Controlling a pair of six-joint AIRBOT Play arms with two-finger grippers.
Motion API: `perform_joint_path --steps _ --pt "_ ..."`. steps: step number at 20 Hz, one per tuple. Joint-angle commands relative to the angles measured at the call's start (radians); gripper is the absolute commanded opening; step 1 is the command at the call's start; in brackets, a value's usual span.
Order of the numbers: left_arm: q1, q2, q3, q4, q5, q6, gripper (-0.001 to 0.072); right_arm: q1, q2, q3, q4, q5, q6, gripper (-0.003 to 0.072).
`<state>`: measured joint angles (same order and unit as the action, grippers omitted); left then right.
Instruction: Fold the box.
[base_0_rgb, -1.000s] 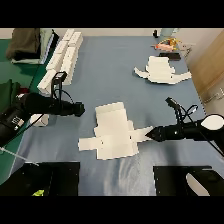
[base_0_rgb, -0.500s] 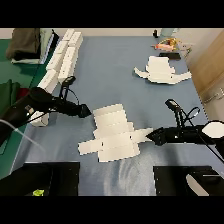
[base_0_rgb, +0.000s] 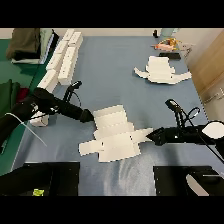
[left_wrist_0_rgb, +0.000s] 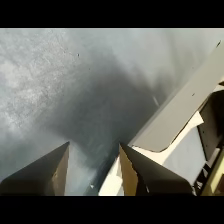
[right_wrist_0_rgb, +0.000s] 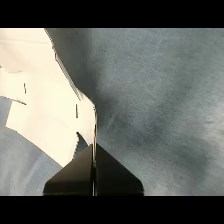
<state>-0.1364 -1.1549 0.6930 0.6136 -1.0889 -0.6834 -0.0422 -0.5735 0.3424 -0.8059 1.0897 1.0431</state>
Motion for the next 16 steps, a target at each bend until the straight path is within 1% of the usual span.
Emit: perform_joint_path --steps 1,2,4,7,9,10,12,15,16 --pt "0.097 0.001 0.000 -0.033 -0.133 0.059 0.0483 0.000 0.000 -0.001 -0.005 0.000 0.006 0.0001" --pt "0.117 0.000 0.000 -0.068 -0.134 0.085 0.0484 0.000 0.000 -0.001 -0.009 0.000 0.006 0.0001" --pt "0.113 -0.007 0.000 -0.111 -0.134 0.164 0.0484 0.000 0.000 -0.001 -0.014 0.000 0.007 0.0001" --pt "0.067 -0.039 0.000 -0.121 -0.121 0.219 0.0483 0.000 0.000 -0.001 -0.018 0.000 0.007 0.0001" --pt "0.034 -0.068 0.000 -0.136 -0.076 0.250 0.0483 0.000 0.000 -0.001 -0.025 0.000 0.007 0.0001" --pt "0.015 -0.088 0.002 -0.166 -0.068 0.279 0.0482 0.000 0.000 -0.001 -0.027 0.000 0.007 0.0001" --pt "-0.031 -0.131 0.007 -0.235 -0.068 0.338 0.0481 0.000 0.000 -0.001 -0.028 0.000 0.007 0.0001" --pt "-0.089 -0.192 0.025 -0.248 -0.065 0.356 0.0481 0.000 0.000 -0.001 -0.027 0.000 0.008 0.0001" --pt "-0.099 -0.206 0.029 -0.248 -0.064 0.356 0.0429 0.000 0.000 -0.001 -0.028 0.000 0.012 0.0001"
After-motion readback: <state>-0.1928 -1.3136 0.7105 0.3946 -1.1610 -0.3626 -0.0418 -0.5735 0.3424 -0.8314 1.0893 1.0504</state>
